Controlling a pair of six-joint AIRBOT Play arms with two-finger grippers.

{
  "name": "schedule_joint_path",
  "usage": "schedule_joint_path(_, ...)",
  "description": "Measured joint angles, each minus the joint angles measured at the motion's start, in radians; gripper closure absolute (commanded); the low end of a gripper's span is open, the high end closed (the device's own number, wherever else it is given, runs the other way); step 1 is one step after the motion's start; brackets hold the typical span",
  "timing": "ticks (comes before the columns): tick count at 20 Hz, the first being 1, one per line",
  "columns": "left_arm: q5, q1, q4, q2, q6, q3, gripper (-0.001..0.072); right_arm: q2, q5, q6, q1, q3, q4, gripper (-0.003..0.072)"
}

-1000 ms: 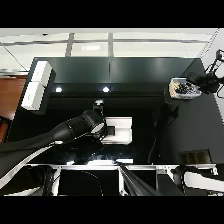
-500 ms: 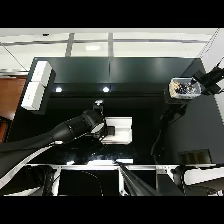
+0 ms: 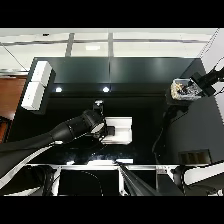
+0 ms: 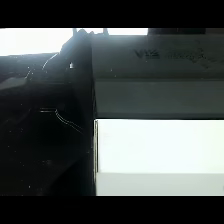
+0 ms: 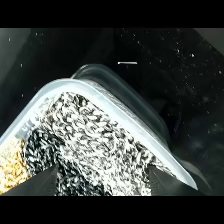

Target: Fold the box and place the chain.

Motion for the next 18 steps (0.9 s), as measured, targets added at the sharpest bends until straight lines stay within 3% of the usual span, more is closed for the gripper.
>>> schedule_joint_path(1, 0.000, 0.000, 0.000, 0.000, 0.000, 0.000, 0.0682, -0.004, -0.006, 0.001, 0.000, 0.000, 0.002, 0.0236)
schedule_joint_path(2, 0.000, 0.000, 0.000, 0.000, 0.000, 0.000, 0.0682, -0.008, -0.014, 0.000, 0.000, 0.001, 0.002, 0.0255)
schedule_joint_path(3, 0.000, 0.000, 0.000, 0.000, 0.000, 0.000, 0.0682, -0.011, -0.018, 0.000, 0.000, 0.001, 0.003, 0.0429)
schedule_joint_path(4, 0.000, 0.000, 0.000, 0.000, 0.000, 0.000, 0.0682, -0.013, -0.023, 0.000, 0.000, 0.001, 0.004, 0.0655)
schedule_joint_path(11, 0.000, 0.000, 0.000, 0.000, 0.000, 0.000, 0.0682, 0.021, 0.016, -0.201, 0.000, 0.053, 0.024, 0.0681)
schedule_joint_path(18, 0.000, 0.000, 0.000, 0.000, 0.000, 0.000, 0.0682, 0.298, 0.053, -0.537, 0.000, 0.079, 0.123, 0.0682)
